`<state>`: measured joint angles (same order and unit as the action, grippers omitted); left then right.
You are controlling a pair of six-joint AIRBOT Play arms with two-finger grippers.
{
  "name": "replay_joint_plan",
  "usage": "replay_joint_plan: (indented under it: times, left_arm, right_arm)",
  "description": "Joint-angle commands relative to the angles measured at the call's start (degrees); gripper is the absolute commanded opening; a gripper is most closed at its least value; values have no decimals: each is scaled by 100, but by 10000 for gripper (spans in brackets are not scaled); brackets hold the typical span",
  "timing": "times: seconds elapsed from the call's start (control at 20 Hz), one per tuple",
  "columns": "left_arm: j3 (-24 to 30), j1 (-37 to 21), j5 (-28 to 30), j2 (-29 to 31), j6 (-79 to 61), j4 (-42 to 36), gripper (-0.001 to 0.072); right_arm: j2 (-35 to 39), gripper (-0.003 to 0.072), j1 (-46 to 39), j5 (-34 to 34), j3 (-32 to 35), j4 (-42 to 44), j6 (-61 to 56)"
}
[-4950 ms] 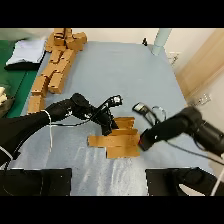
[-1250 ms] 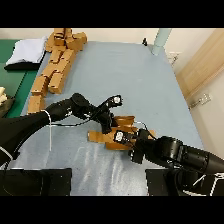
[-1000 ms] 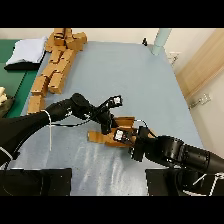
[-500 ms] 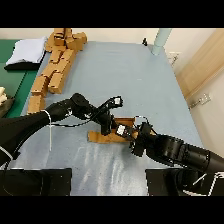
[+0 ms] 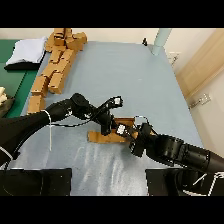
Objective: Fold the box.
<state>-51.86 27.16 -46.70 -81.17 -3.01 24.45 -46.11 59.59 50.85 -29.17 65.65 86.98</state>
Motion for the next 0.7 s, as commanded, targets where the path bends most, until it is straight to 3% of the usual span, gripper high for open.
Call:
replay_joint_plan:
  times: [0.0, 0.05, 0.3, 0.5, 0.65]
  left_arm:
    - [2, 2, 2, -4, -2, 0, 16]
    - [2, 0, 2, -4, -2, 0, 15]
    - [2, 0, 2, -4, -2, 0, 15]
    - [2, 0, 2, -4, -2, 0, 15]
    - [2, 0, 2, -4, -2, 0, 16]
  right_arm:
    - [0, 602, 2, -72, -7, -7, -4]
    - [2, 719, 2, -90, -15, 4, 0]
    - [13, 720, -481, -181, -15, 317, 944]
    - [59, 720, -1891, -590, -17, 2280, 3849]
    - [76, 720, -2887, -599, -17, 3554, 5335]
